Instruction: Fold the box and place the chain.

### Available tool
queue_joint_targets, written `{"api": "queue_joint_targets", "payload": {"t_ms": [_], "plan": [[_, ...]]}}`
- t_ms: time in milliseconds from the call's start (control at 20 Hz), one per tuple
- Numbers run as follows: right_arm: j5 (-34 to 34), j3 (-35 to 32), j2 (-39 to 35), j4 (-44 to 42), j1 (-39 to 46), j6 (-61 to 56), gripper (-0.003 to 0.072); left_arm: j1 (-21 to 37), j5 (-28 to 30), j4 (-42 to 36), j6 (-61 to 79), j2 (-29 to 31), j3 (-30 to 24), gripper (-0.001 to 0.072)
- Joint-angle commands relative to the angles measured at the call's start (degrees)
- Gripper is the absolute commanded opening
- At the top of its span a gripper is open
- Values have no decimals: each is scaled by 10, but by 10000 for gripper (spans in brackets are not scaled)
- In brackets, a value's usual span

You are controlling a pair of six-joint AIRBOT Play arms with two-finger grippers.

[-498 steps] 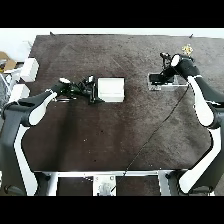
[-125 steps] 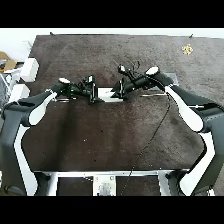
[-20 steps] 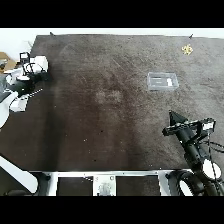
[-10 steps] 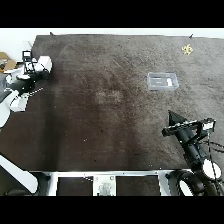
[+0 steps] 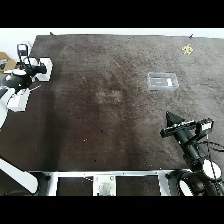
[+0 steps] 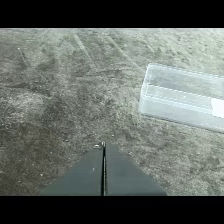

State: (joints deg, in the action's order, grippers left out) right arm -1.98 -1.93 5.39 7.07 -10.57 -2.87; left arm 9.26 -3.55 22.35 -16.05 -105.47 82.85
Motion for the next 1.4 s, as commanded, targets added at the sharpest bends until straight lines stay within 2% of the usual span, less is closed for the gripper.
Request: {"api": "queue_joint_targets", "payload": {"t_ms": [0, 100, 150, 200, 250, 300, 400, 450, 550, 650, 800, 1000, 1200, 1350], "plan": [[-2, 0, 0, 0, 0, 0, 4, 0, -10, 0, 0, 59, 5, 673], [-2, 0, 0, 4, 0, 0, 4, 0, -44, 0, 0, 113, 5, 672], [-1, 0, 0, 4, 0, 0, 4, 0, -80, 0, -6, 144, 5, 670], [-2, 0, 0, 4, 0, 0, 4, 0, -127, 0, -20, 180, 5, 577], [-2, 0, 0, 4, 0, 0, 4, 0, -174, 0, -29, 215, 5, 351], [-2, 0, 0, 4, 0, 0, 4, 0, -222, 1, -29, 249, 5, 7], [-2, 0, 0, 4, 0, 0, 4, 0, -297, 0, -71, 301, 4, 9], [-2, 0, 0, 4, 0, 0, 4, 0, -312, 0, -109, 325, -3, 7], [-2, 0, 0, 4, 0, 0, 4, -5, -303, -2, -125, 379, -39, 4], [-2, 0, 0, 4, 0, 0, 4, -5, -263, -1, -124, 453, -105, 4], [-2, 0, 0, 4, 0, 0, 4, -5, -180, -2, -104, 589, -243, 4], [-2, 0, 0, 4, 0, 0, 4, -5, -57, -2, -80, 792, -462, 4], [-2, 0, 0, 4, 0, 0, 4, -5, -33, -3, -113, 977, -672, 4], [-2, 0, 0, 4, 0, 0, 4, -5, -35, -2, -123, 1057, -768, 6]]}}
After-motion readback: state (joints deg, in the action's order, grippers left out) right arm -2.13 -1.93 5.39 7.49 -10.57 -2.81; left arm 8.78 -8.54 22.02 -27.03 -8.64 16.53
